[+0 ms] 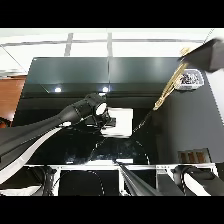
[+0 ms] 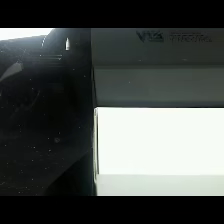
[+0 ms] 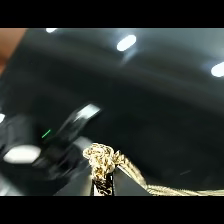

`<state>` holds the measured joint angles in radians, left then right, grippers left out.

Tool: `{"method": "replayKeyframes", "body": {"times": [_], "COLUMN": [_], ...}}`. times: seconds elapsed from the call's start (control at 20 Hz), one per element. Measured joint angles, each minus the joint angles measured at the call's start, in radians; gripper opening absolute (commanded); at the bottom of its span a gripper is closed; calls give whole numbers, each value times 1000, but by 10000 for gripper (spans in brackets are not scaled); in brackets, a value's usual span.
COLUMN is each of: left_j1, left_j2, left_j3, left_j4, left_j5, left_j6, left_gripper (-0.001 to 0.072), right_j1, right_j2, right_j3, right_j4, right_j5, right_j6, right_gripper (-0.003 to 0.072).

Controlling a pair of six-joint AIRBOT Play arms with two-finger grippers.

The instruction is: Fold the box and place the chain.

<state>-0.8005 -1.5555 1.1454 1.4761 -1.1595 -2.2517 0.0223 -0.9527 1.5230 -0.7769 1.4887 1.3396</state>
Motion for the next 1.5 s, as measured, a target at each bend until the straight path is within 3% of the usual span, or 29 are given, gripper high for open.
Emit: {"method": "replayKeyframes", "body": {"times": [0.5,0.9,1.05,1.1,1.15,1.2,1.35,1.5], "left_j1": [0,0,0,0,0,0,0,0], "left_j2": [0,0,0,0,0,0,0,0], "left_j3": [0,0,0,0,0,0,0,0], "left_j4": [0,0,0,0,0,0,0,0], "left_j5": [0,0,-1,-1,-1,-1,-2,-2], "left_j6": [0,0,0,0,0,0,0,0], "left_gripper": [30,30,30,30,30,30,30,31], "right_j1": [176,288,312,316,319,320,284,158], "right_j2": [-33,-75,-89,-92,-94,-96,-96,-77], "right_j3": [-402,-711,-770,-780,-788,-793,-795,-795], "right_j4": [301,341,333,331,325,321,314,288], "right_j5": [-121,-394,-463,-479,-488,-494,-466,-395], "right_j6": [-126,-149,-151,-151,-150,-149,-150,-163], "right_gripper": [15,20,23,63,299,435,434,434]}}
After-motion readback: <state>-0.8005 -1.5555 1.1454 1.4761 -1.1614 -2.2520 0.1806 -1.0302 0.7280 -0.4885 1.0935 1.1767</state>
